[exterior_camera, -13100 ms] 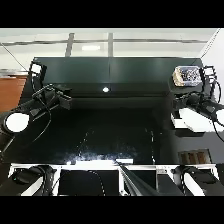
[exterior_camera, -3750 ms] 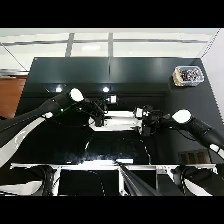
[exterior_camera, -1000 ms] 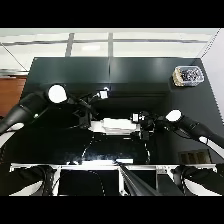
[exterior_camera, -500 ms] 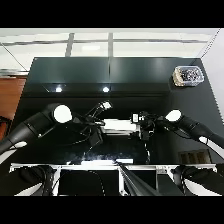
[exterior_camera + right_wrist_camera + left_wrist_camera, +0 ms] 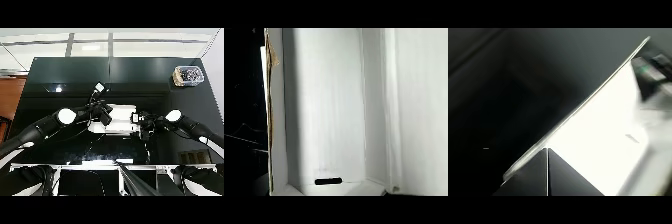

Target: Fold the box and place the chain.

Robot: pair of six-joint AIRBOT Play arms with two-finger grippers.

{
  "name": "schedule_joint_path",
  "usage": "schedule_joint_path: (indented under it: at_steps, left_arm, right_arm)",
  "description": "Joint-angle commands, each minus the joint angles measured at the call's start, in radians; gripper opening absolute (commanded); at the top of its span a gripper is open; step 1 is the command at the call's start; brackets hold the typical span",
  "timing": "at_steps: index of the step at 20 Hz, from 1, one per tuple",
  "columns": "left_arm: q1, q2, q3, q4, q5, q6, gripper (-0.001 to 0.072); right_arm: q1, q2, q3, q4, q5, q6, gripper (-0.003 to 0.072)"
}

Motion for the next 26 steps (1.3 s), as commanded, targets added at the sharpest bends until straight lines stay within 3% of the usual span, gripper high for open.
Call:
schedule_joint_path:
  at_steps: [1,6,9,12,17,21,22,23,24,26]
  left_arm:
    - [0.017,-0.069,0.009,0.036,0.044,0.023,0.0030]
    - [0.068,-0.190,0.081,0.117,-0.244,0.023,0.0029]
    - [0.079,-0.199,0.121,0.187,-0.226,0.023,0.0028]
    - [0.121,-0.183,0.183,0.197,-0.338,0.023,0.0028]
    - [0.235,0.017,0.153,0.237,-0.640,-0.066,0.0027]
    - [0.292,0.268,-0.087,0.179,-0.512,-0.004,0.0033]
    - [0.288,0.300,-0.138,0.181,-0.487,0.053,0.0099]
    - [0.280,0.311,-0.175,0.181,-0.465,0.123,0.0381]
    - [0.269,0.307,-0.195,0.183,-0.447,0.169,0.0720]
    - [0.243,0.280,-0.203,0.194,-0.419,0.277,0.0705]
  right_arm:
    - [0.001,0.000,0.000,0.000,-0.002,0.000,0.0344]
    - [0.001,0.000,0.000,0.000,-0.002,0.000,0.0344]
    - [0.001,0.000,0.000,0.000,-0.002,0.000,0.0344]
    - [0.001,0.000,0.000,0.000,-0.002,0.000,0.0344]
    - [0.001,0.000,0.000,0.000,-0.002,0.000,0.0344]
    - [0.001,0.000,0.000,0.000,-0.002,0.000,0.0344]
    - [0.001,0.000,0.000,0.000,-0.002,0.000,0.0344]
    - [0.001,0.000,0.000,0.000,-0.002,0.000,0.0344]
    - [0.001,0.000,0.000,0.000,-0.002,0.000,0.0344]
    - [0.002,0.000,0.000,0.000,-0.002,0.000,0.0344]
